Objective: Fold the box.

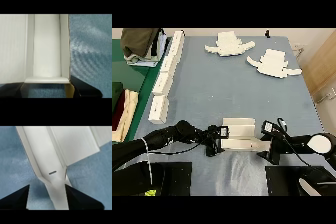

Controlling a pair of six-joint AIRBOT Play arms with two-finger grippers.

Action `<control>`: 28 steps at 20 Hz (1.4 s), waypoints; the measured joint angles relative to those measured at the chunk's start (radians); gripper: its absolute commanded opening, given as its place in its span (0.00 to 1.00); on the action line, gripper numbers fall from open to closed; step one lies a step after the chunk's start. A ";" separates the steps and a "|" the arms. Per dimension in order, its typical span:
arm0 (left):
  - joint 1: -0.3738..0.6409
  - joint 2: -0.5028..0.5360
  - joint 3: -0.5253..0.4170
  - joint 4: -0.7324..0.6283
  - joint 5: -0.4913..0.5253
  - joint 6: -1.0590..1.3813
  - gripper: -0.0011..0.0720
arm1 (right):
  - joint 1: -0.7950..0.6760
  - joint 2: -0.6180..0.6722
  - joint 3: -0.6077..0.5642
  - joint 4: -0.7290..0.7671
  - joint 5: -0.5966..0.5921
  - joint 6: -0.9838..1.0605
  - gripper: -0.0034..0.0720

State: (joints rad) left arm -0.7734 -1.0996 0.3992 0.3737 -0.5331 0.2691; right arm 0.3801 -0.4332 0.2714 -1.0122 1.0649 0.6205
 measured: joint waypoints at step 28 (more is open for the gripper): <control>0.000 0.000 0.000 0.000 0.000 0.000 0.75 | 0.000 -0.345 0.164 0.529 -0.206 0.690 0.25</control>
State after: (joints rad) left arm -0.7734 -1.0996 0.3992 0.3740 -0.5335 0.2687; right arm 0.3801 -0.7784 0.4355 -0.4835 0.8589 1.3109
